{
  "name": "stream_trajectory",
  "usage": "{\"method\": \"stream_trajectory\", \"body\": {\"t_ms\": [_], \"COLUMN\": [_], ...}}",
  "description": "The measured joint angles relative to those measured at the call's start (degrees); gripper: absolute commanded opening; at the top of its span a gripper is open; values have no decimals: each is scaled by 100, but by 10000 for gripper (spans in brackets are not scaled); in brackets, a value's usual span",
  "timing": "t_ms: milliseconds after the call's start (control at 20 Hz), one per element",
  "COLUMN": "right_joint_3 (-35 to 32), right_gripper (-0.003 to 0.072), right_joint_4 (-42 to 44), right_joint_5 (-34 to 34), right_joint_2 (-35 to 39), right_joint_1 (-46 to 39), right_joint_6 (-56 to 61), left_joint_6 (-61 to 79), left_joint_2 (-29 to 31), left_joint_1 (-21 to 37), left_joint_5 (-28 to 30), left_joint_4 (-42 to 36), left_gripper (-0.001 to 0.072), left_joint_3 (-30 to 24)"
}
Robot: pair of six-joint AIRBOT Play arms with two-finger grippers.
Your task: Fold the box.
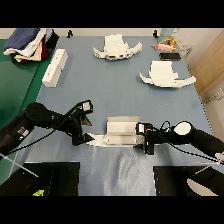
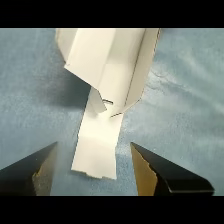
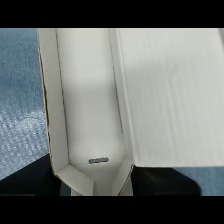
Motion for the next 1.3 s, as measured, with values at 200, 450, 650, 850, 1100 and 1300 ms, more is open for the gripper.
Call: {"method": "stream_trajectory", "body": {"t_ms": [200, 450, 650, 850, 1100, 1300], "right_joint_3": [0, 0, 0, 0, 0, 0], "right_gripper": [517, 517, 517, 517, 517, 517], "right_joint_4": [0, 0, 0, 0, 0, 2], "right_joint_5": [0, 0, 0, -2, -2, -9], "right_joint_2": [0, 0, 0, 0, 0, 0], "right_joint_1": [0, 0, 0, 0, -2, -2], "right_joint_6": [0, 0, 0, 2, 4, 7], "left_joint_6": [848, 1591, 1788, 1847, 1875, 1880], "left_joint_2": [-702, -1397, -1613, -1707, -1768, -1838], "left_joint_1": [-474, -820, -951, -1056, -1161, -1185], "left_joint_5": [374, 815, 1058, 1202, 1392, 1458], "left_joint_4": [-262, -776, -992, -1169, -1397, -1593], "left_gripper": [699, 462, 227, 219, 74, 75], "left_joint_3": [-90, -116, -122, -122, -122, -122]}}
